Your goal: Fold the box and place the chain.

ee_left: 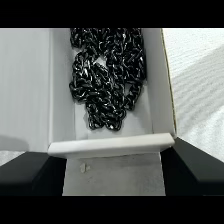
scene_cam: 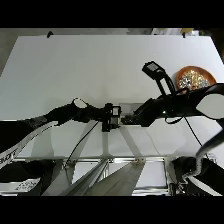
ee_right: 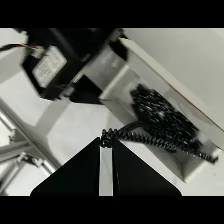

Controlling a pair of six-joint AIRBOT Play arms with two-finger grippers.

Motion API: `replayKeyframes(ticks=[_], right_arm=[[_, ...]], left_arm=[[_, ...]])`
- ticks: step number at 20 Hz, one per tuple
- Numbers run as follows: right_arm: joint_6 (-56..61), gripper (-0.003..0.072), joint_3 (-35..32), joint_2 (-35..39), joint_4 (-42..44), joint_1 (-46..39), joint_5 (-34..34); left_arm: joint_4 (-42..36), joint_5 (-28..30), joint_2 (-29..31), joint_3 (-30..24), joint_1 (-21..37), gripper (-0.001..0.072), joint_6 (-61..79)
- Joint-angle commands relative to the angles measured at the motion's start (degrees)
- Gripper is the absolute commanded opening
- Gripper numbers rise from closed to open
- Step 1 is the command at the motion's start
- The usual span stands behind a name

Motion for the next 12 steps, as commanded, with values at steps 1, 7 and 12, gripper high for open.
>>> replayKeyframes(ticks=[1,7,12], right_arm=[[1.64,0.0017,0.00,-0.07,-0.61,5.05,-6.19],[6.36,0.0020,0.00,-6.27,-10.82,5.25,-8.04],[7.50,0.0239,0.81,-9.44,-11.65,5.25,-7.02]], left_arm=[[0.02,0.00,0.02,0.02,0.00,0.0103,0.00],[0.02,0.00,0.02,0.02,0.00,0.0103,0.00],[0.02,0.02,0.02,0.02,0.00,0.0103,0.00]])
